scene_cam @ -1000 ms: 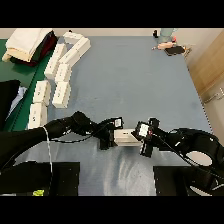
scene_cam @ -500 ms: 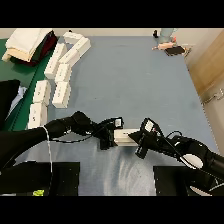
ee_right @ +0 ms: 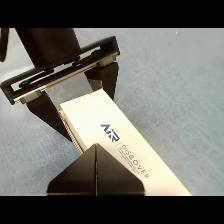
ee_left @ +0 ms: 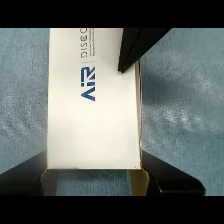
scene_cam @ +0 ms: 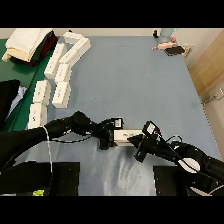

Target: Fold the box.

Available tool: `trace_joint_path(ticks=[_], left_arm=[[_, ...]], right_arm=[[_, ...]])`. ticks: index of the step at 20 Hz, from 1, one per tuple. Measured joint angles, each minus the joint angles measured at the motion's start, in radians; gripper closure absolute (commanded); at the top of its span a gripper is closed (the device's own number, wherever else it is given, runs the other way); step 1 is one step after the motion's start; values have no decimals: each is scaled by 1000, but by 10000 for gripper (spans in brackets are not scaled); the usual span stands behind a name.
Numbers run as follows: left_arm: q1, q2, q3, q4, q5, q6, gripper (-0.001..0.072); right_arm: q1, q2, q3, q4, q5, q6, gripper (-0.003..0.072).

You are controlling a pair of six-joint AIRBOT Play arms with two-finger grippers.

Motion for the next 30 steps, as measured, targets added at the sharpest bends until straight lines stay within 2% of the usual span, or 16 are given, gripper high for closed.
trace_joint_path(ticks=[10,18,30], left_arm=[[0,0,0,0,1,0,181],[0,0,0,0,1,-1,181],[0,0,0,-3,-3,-3,181]], right_arm=[[8,-6,-54,26,-37,22,682],[9,-73,-56,39,-70,39,682],[8,-8,-33,38,-24,41,682]])
